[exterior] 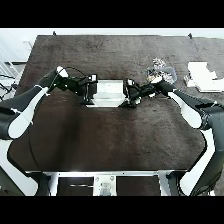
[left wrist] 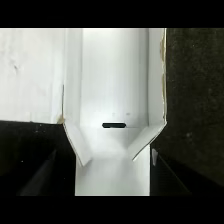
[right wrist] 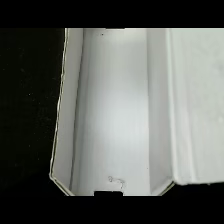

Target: Fold the box and place the chain.

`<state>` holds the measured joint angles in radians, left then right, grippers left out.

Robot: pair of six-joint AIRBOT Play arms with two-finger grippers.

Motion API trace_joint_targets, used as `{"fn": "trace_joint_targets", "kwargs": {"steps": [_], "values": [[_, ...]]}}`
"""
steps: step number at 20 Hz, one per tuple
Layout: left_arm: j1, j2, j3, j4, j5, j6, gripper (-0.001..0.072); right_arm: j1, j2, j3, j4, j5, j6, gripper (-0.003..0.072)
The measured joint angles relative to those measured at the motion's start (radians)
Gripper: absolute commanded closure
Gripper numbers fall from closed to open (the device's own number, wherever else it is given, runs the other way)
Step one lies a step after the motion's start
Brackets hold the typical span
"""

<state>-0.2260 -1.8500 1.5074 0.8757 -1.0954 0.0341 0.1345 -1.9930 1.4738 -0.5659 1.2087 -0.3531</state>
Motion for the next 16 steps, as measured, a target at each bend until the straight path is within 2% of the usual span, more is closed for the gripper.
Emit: {"fn": "trace_joint_targets", "kwargs": {"steps": [3,12,14,16], "values": [[-0.005,-0.002,0.0,-0.011,-0.017,0.002,0.0053,0.0,0.0,0.0,0.0,0.0,0.0,0.0161],[-0.025,-0.003,0.0,0.0,0.012,0.017,0.0055,0.0,0.0,0.0,0.0,0.0,0.0,0.0161],[-0.026,-0.003,0.0,0.003,0.014,0.018,0.0227,0.0,0.0,0.0,0.0,0.0,0.0,0.0161],[-0.027,-0.003,0.0,0.006,0.013,0.019,0.023,0.0,0.0,0.0,0.0,0.0,0.0,0.0161]]}}
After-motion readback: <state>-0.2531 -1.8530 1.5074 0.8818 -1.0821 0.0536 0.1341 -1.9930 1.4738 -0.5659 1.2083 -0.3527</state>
